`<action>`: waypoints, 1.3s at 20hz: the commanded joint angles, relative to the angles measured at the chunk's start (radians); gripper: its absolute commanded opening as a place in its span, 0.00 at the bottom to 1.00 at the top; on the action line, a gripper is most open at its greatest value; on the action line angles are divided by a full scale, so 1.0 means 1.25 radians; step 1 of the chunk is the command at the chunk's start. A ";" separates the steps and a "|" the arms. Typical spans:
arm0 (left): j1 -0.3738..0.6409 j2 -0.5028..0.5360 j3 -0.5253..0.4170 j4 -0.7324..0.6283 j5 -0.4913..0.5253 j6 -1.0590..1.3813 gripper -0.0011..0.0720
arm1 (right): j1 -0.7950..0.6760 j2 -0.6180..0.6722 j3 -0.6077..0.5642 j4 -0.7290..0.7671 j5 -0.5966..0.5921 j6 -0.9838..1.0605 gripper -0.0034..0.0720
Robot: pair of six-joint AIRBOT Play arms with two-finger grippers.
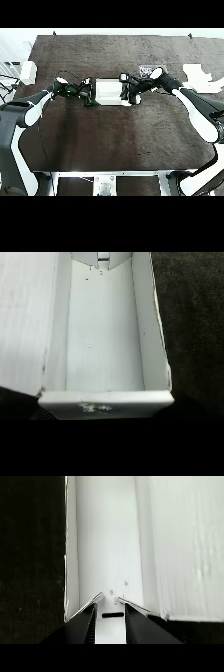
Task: Fold the box and place the chain.
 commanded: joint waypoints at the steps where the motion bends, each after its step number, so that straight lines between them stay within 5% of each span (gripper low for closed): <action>1: 0.000 0.000 0.000 0.000 0.002 -0.001 0.57 | 0.013 -0.004 0.000 0.019 -0.021 0.000 0.33; 7: 0.000 0.000 0.000 0.000 0.002 -0.001 0.57 | 0.016 -0.020 0.000 0.028 -0.039 0.000 0.37; 9: 0.000 0.000 0.000 0.000 0.002 -0.001 0.57 | 0.016 -0.020 0.000 0.028 -0.040 0.001 0.79; 14: 0.000 0.000 0.000 0.000 0.002 -0.001 0.57 | 0.013 -0.020 0.000 0.024 -0.030 0.020 0.80; 15: 0.000 0.000 0.000 0.000 0.002 -0.001 0.57 | 0.013 -0.020 0.000 0.014 -0.025 0.026 0.71; 17: 0.000 0.000 0.000 0.000 0.002 -0.001 0.57 | 0.009 -0.018 0.000 -0.029 0.001 0.084 0.13; 18: 0.000 0.000 0.000 0.000 0.002 -0.001 0.57 | 0.004 -0.015 0.000 -0.056 0.019 0.121 0.06; 26: 0.000 0.000 0.000 0.000 0.002 -0.001 0.57 | -0.087 0.151 0.000 -0.045 0.048 0.366 0.05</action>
